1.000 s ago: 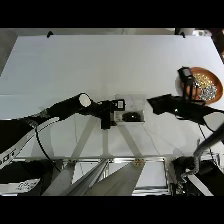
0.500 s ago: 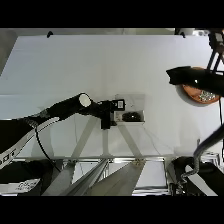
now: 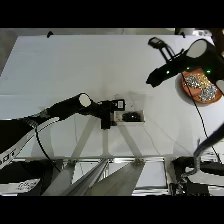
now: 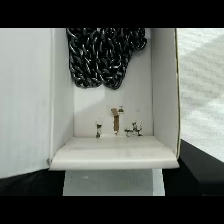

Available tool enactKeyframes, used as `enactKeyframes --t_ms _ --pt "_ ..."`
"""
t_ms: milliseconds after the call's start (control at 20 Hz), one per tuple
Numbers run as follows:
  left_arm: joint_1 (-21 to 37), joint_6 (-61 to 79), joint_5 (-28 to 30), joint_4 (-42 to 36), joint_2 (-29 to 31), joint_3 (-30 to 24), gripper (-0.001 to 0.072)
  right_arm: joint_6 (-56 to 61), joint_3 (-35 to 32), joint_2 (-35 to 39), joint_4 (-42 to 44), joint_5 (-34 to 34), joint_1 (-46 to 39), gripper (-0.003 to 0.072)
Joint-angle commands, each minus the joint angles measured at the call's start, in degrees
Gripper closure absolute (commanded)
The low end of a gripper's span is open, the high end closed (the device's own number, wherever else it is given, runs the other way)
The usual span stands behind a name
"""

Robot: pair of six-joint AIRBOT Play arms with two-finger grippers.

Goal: Fold the box and place the chain.

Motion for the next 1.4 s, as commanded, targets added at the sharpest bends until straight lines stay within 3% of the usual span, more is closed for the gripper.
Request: enactKeyframes --t_ms 0,250,400,550,750,1150,1350 --pt "0.0 0.0 0.0 0.0 0.0 0.0 0.0318 -7.4 1.5 -4.3 -11.9 0.5 4.7 0.0677" --pt "0.0 0.0 0.0 0.0 0.0 0.0 0.0318 -7.4 1.5 -4.9 -9.6 0.8 5.9 0.0677" --pt "0.0 0.0 0.0 0.0 0.0 0.0 0.0318 -7.6 1.5 -4.9 -3.0 2.9 5.9 0.0680" --pt "0.0 0.0 0.0 0.0 0.0 0.0 0.0318 -15.3 0.2 -3.2 4.8 6.7 5.9 0.0680" --pt "0.0 0.0 0.0 0.0 0.0 0.0 0.0318 -21.9 -6.5 1.4 14.3 6.8 5.9 0.0680" --pt "0.0 0.0 0.0 0.0 0.0 0.0 0.0318 -27.2 -24.1 12.2 14.8 -3.5 5.9 0.0680" --pt "0.0 0.0 0.0 0.0 0.0 0.0 0.0318 -28.1 -31.3 19.5 20.4 -7.4 5.9 0.0680"
